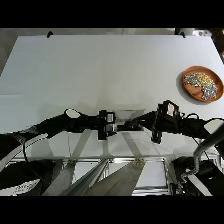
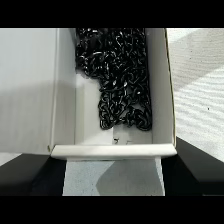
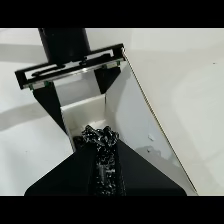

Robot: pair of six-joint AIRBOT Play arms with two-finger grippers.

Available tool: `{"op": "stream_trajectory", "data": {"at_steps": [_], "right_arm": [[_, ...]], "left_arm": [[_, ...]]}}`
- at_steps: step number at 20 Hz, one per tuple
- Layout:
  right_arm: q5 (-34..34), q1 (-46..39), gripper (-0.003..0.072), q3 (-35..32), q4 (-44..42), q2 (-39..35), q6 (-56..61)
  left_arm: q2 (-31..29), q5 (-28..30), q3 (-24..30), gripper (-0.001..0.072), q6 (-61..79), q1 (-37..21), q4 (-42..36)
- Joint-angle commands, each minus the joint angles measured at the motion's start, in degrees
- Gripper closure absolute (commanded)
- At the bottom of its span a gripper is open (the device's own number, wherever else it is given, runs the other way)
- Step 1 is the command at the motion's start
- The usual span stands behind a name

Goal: Fold the box and place the chain.

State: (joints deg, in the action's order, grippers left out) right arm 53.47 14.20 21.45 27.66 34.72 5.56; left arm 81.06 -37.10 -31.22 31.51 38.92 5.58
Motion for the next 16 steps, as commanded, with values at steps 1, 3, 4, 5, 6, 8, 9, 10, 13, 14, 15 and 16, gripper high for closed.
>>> {"op": "stream_trajectory", "data": {"at_steps": [1, 3, 4, 5, 6, 8, 9, 10, 13, 14, 15, 16], "right_arm": [[0.52, -0.02, 0.0675, 0.04, -2.97, 2.71, 0.66], [0.79, 0.02, 0.0674, 0.04, -4.22, 6.6, 0.66], [0.72, 0.02, 0.0674, 0.04, -4.37, 8.59, 0.66], [0.48, 0.02, 0.0674, 0.04, -4.28, 10.62, 0.66], [0.46, 0.02, 0.0674, 0.04, -4.24, 12.37, 0.68], [-0.26, 0.02, 0.0673, 0.04, -4.13, 15.32, 2.82], [-0.76, 0.02, 0.0672, 0.04, -4.09, 16.5, 4.39], [-0.85, 0.02, 0.0632, 0.04, -3.96, 17.38, 5.18], [-0.81, 0.02, 0.0503, 0.04, -1.86, 17.55, 6.32], [-0.79, 0.02, 0.0503, 0.04, -0.7, 17.55, 7.63], [-0.61, 0.02, 0.0501, 0.07, 0.5, 17.55, 9.01], [-0.09, 0.02, 0.0475, 0.33, 1.64, 17.55, 10.23]], "left_arm": [[-0.04, 0.0, -0.02, 0.0573, 0.02, 0.0, 0.0], [-0.04, 0.0, -0.02, 0.0573, 0.02, -0.02, 0.0], [-0.04, 0.0, -0.02, 0.0573, 0.02, 0.0, 0.0], [-0.04, 0.0, -0.02, 0.0573, 0.02, -0.02, 0.0], [-0.04, 0.0, -0.02, 0.0573, 0.02, -0.02, 0.0], [-0.04, 0.0, -0.02, 0.0573, 0.02, -0.02, 0.0], [-0.04, 0.0, -0.02, 0.0573, 0.0, -0.02, 0.0], [-0.04, 0.0, -0.02, 0.0573, 0.02, 0.0, 0.0], [-0.04, 0.0, -0.02, 0.0573, 0.02, -0.02, 0.0], [-0.04, 0.0, -0.02, 0.0573, 0.0, -0.02, 0.0], [-0.04, 0.0, -0.02, 0.0573, 0.0, -0.02, 0.0], [-0.04, 0.0, -0.02, 0.0573, 0.02, -0.02, 0.0]]}}
